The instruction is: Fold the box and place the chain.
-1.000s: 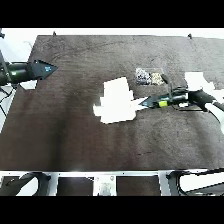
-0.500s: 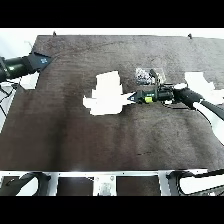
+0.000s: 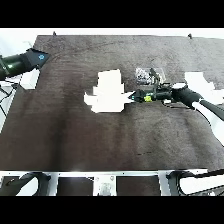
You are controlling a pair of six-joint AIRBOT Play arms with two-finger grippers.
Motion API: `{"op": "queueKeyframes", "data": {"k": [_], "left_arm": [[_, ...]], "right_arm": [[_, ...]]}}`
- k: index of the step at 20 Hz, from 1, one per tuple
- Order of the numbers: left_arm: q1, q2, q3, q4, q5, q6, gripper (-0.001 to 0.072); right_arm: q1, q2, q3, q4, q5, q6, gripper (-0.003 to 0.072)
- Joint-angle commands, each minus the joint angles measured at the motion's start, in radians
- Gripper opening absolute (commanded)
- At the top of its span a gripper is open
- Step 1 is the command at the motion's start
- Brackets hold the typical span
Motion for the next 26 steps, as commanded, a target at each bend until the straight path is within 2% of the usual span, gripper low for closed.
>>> {"op": "queueKeyframes", "data": {"k": [1,2,3,4,8,13,17,21,22,23,26], "left_arm": [[0.0,-0.002,0.0,-0.002,-0.016,0.014,0.0461],[0.0,-0.002,0.0,-0.002,-0.022,0.065,0.0463],[0.0,-0.002,0.0,-0.003,-0.032,0.124,0.0594],[0.0,-0.006,0.0,-0.003,-0.039,0.16,0.0654],[-0.025,-0.053,0.003,0.017,-0.057,0.306,0.0655],[-0.143,-0.238,0.024,0.075,-0.042,0.392,0.0652],[-0.163,-0.46,0.174,0.139,-0.201,0.343,0.0653],[-0.206,-0.622,0.369,0.218,-0.229,0.307,0.0652],[-0.226,-0.664,0.425,0.28,-0.238,0.269,0.0639],[-0.246,-0.7,0.472,0.346,-0.241,0.229,0.0559],[-0.288,-0.806,0.599,0.403,-0.292,0.206,0.0563]], "right_arm": [[-0.001,0.0,0.014,-0.078,-0.068,-0.034,0.0007],[0.0,0.0,0.027,-0.087,-0.085,-0.034,0.0007],[0.002,0.0,0.038,-0.096,-0.1,-0.037,0.0007],[0.002,-0.001,0.047,-0.094,-0.106,-0.054,0.0007],[0.01,-0.007,0.04,-0.094,-0.112,-0.048,0.0007],[0.031,-0.007,0.039,-0.094,-0.123,-0.052,0.0007],[0.031,-0.007,0.039,-0.094,-0.122,-0.055,0.0008],[0.031,-0.007,0.039,-0.094,-0.122,-0.059,0.0008],[0.031,-0.007,0.038,-0.094,-0.122,-0.059,0.0007],[0.031,-0.007,0.036,-0.094,-0.122,-0.059,0.0008],[0.036,-0.007,0.026,-0.094,-0.124,-0.103,0.0006]]}}
